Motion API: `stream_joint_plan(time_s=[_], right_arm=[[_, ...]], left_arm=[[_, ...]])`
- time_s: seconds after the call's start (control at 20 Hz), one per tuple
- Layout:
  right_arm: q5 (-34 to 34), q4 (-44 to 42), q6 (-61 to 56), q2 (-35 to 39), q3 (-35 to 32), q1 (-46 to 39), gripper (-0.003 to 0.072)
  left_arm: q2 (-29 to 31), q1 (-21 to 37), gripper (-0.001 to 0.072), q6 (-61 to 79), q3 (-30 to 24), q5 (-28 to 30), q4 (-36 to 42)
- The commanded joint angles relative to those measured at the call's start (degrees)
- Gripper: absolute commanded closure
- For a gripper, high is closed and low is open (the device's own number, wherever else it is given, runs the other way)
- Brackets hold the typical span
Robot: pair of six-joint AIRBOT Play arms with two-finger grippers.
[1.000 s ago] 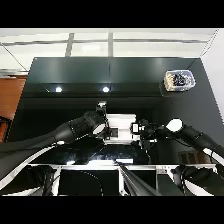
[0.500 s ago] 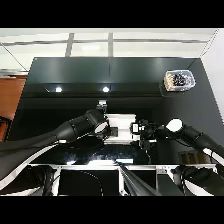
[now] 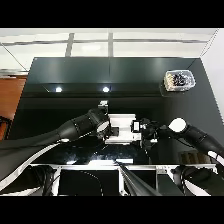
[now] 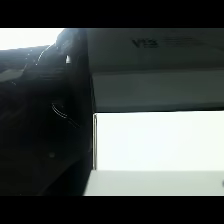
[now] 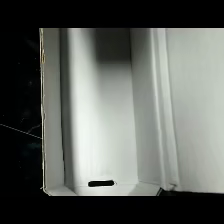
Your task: Fold the box and place the chain.
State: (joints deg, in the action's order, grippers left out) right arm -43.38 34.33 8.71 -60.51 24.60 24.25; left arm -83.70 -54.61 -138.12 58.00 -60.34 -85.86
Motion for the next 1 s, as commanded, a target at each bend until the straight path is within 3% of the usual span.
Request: stream_joint_plan(time_s=[0.0,0.2,0.45,0.6,0.7,0.75,0.8,0.85,0.95], right_arm=[[-1.11,6.38,-4.07,2.89,0.72,0.02,0.0048],[-1.40,14.23,-5.55,2.84,0.68,0.02,0.0057],[-1.62,13.88,-5.55,2.84,0.68,0.04,0.0058],[-1.88,8.76,-5.57,2.84,0.68,0.04,0.0059],[-2.25,5.92,-5.95,2.82,0.68,0.04,0.0260],[-2.75,5.38,-6.29,2.71,0.68,0.04,0.0261],[-3.48,4.90,-7.41,2.58,0.68,0.04,0.0354],[-4.09,4.83,-8.96,2.49,0.68,0.04,0.0496],[-4.31,4.13,-11.41,2.23,0.66,0.04,0.0503]], left_arm=[[0.09,0.11,0.0686,0.04,0.50,-0.48,-0.68],[0.09,0.09,0.0686,0.07,0.50,-0.35,-0.68],[0.09,0.09,0.0685,0.09,0.50,-0.44,-0.66],[0.09,0.09,0.0684,0.09,0.50,-0.39,-0.63],[0.09,0.09,0.0683,0.09,0.50,-0.37,-0.59],[0.09,0.09,0.0682,0.09,0.50,-0.39,-0.61],[0.09,0.09,0.0682,0.09,0.50,-0.37,-0.59],[0.09,0.09,0.0682,0.09,0.50,-0.35,-0.42],[0.09,0.09,0.0682,0.09,0.50,-0.37,-0.44]])
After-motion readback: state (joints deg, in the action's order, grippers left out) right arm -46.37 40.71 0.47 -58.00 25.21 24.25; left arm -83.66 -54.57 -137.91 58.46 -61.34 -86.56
